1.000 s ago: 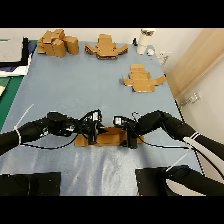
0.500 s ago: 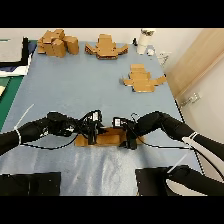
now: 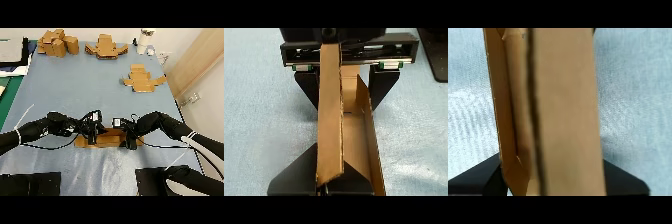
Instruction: Fold the box.
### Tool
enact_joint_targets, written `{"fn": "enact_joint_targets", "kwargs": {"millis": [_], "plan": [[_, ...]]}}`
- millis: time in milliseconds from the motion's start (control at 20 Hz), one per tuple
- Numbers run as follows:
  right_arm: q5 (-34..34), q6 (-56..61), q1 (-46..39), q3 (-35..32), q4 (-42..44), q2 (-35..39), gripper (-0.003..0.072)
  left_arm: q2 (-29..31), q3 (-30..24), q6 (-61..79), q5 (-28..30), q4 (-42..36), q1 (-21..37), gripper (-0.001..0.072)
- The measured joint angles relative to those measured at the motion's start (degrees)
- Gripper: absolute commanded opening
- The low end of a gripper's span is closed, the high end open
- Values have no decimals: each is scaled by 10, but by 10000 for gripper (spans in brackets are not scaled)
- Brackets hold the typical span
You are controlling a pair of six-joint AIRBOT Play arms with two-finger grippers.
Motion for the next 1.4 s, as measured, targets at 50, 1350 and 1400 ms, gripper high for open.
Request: {"fn": "enact_joint_targets", "kwargs": {"millis": [50,1350,1400], "plan": [[0,0,0,0,0,-1,499,0,0,0,0,0,0,16],[1,0,0,0,2,-2,523,0,2,0,-1,-2,0,16],[1,0,0,0,2,-2,523,0,2,0,-2,-2,0,16]]}}
